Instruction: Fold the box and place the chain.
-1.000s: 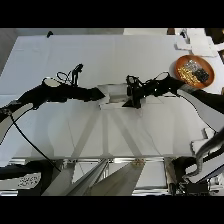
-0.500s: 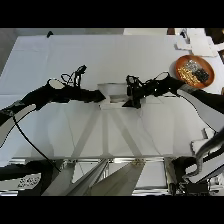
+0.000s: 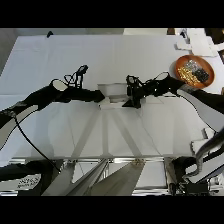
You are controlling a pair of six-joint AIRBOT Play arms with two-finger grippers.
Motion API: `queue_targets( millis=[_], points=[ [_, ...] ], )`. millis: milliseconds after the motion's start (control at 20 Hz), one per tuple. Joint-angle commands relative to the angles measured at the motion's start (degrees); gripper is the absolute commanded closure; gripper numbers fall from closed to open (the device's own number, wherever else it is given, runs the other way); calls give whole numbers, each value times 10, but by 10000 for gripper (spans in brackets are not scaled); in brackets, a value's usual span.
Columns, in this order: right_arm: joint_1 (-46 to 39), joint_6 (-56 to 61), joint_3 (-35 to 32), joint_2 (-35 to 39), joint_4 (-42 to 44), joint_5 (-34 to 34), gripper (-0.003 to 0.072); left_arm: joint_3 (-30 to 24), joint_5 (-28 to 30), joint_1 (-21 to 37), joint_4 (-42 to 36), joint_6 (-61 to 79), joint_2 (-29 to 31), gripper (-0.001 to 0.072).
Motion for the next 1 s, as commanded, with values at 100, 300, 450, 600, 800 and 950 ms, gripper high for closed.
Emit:
queue_targets(
  millis=[100, 300, 450, 600, 800, 950],
  points=[
    [0, 0, 0, 0, 0, 1, 280, 9, -5, -1, 19, -13, 6, 194],
    [0, 0, 0, 0, 0, 1, 280, 16, -15, -1, 19, -12, 8, 178],
    [0, 0, 0, 0, 0, 1, 280, 16, -38, -1, 19, -12, 8, 171],
    [0, 0, 0, 0, 0, 1, 280, 16, -45, -1, 22, -12, 8, 171],
    [0, 0, 0, 0, 0, 1, 280, 16, -48, -2, 40, -12, 7, 173],
    [0, 0, 0, 0, 0, 1, 280, 16, -26, -9, 59, -10, 7, 184]
  ],
)
